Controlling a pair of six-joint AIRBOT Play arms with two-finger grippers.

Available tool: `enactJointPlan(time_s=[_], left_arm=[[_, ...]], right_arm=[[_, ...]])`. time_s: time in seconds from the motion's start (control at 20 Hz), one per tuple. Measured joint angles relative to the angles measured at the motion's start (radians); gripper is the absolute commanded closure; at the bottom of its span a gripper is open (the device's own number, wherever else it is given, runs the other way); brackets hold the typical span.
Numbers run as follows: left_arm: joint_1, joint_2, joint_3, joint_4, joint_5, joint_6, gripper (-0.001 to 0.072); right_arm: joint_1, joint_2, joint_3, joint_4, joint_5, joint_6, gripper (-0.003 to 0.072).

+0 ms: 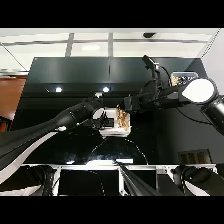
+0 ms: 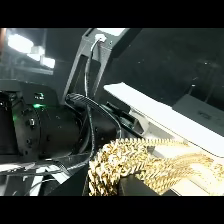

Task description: Fold the box and place the chain.

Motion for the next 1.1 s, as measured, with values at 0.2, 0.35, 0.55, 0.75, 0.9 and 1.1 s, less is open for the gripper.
enactJointPlan(time_s=[0.2, 0.35, 0.55, 0.75, 0.9, 1.1], left_arm=[[0.000, 0.000, 0.000, 0.000, 0.000, 0.000, 0.0683], [0.000, 0.000, 0.000, 0.000, 0.000, 0.000, 0.0683], [0.000, 0.000, 0.000, 0.000, 0.000, 0.000, 0.0683], [0.000, 0.000, 0.000, 0.000, 0.000, 0.000, 0.0683], [0.000, 0.000, 0.000, 0.000, -0.001, 0.000, 0.0683], [0.000, 0.000, 0.000, 0.000, -0.001, 0.000, 0.0683]], right_arm=[[0.004, -0.006, 0.031, 0.021, 0.025, -0.016, 0.0678], [0.004, -0.008, 0.044, 0.014, 0.037, -0.021, 0.0679], [0.006, -0.014, 0.038, -0.079, 0.061, 0.000, 0.0679], [0.025, -0.025, -0.025, -0.129, 0.047, 0.030, 0.0678], [0.058, -0.058, -0.069, -0.140, -0.016, 0.048, 0.0676], [0.083, -0.118, -0.090, -0.164, -0.067, 0.056, 0.0388]])
